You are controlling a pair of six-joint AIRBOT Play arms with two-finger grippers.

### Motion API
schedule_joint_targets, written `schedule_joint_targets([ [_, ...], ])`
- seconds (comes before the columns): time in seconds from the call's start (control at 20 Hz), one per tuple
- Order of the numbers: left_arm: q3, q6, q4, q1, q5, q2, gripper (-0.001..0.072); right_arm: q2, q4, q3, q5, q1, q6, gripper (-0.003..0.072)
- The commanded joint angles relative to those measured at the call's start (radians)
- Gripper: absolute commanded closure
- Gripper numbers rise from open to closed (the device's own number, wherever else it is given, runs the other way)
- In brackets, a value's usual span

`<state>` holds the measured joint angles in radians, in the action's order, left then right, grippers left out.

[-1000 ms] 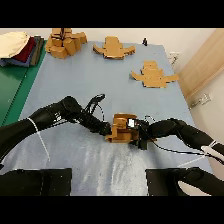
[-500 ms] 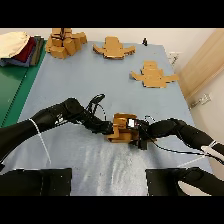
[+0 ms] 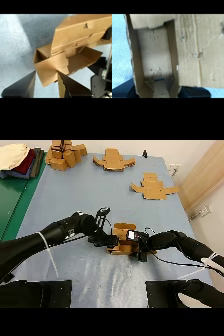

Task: Fold the box.

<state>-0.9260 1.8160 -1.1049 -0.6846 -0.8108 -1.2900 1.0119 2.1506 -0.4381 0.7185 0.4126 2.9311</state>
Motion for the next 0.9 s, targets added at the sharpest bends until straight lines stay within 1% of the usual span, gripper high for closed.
schedule_joint_targets([
  [0.0,-0.064,0.108,-0.093,-0.061,-0.055,-0.061,0.0286,0.001,0.0,0.001,0.0,0.0,0.0,0.0114],
  [0.15,-0.103,0.177,-0.148,-0.083,-0.096,-0.109,0.0285,0.001,0.0,0.001,0.0,0.0,0.0,0.0114],
  [0.3,-0.127,0.221,-0.154,-0.083,-0.106,-0.138,0.0285,0.001,0.0,0.001,0.0,0.0,0.0,0.0114],
  [0.45,-0.179,0.243,-0.165,-0.084,-0.118,-0.18,0.0285,0.001,0.0,0.001,0.0,0.0,0.0,0.0114],
  [0.6,-0.235,0.247,-0.202,-0.089,-0.185,-0.234,0.0286,0.001,0.0,0.001,0.0,0.0,0.0,0.0114],
  [0.7,-0.246,0.253,-0.201,-0.089,-0.195,-0.257,0.0286,0.001,0.0,0.001,0.0,0.0,0.0,0.0114],
  [0.85,-0.246,0.254,-0.2,-0.089,-0.191,-0.265,0.0292,0.001,0.0,0.001,0.0,0.0,0.0,0.0114],
])
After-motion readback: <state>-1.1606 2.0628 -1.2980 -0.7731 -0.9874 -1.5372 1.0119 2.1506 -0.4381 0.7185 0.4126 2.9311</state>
